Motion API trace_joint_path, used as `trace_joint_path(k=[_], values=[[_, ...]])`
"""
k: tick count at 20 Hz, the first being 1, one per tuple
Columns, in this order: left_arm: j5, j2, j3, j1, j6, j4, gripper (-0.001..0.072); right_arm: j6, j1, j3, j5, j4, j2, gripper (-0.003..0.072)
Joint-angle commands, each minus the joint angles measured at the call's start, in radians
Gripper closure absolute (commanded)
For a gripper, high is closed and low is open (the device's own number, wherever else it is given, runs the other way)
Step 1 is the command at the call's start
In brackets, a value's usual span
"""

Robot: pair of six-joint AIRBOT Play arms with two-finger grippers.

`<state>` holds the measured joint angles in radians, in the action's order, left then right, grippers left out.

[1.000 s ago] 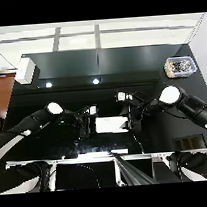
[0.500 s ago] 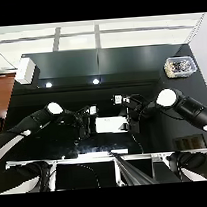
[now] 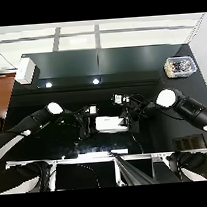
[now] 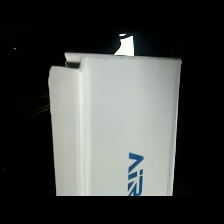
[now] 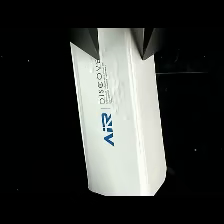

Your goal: Fold the box and place the chain.

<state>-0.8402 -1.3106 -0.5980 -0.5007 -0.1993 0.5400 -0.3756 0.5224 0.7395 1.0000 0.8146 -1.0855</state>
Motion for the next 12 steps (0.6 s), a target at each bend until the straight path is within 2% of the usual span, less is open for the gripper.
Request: trace_joint_path(k=[1, 7, 8, 9, 12], values=[[-0.001, 0.0, 0.0, 0.0, -0.002, 0.001, 0.0358, -0.014, 0.001, 0.0, -0.003, 0.002, 0.0, 0.0379], [-0.001, 0.0, 0.0, 0.0, -0.002, 0.001, 0.0359, -0.014, 0.001, 0.0, -0.003, 0.002, 0.0, 0.0382], [-0.001, 0.0, 0.0, 0.0, -0.002, 0.001, 0.0358, -0.014, 0.001, 0.0, -0.003, 0.002, 0.0, 0.0409], [-0.001, 0.0, 0.0, 0.0, -0.002, 0.001, 0.0359, -0.014, 0.001, 0.0, -0.002, 0.002, 0.0, 0.0479], [-0.001, 0.0, 0.0, 0.0, -0.002, 0.001, 0.0359, -0.014, 0.001, 0.0, -0.003, 0.005, 0.0, 0.048]])
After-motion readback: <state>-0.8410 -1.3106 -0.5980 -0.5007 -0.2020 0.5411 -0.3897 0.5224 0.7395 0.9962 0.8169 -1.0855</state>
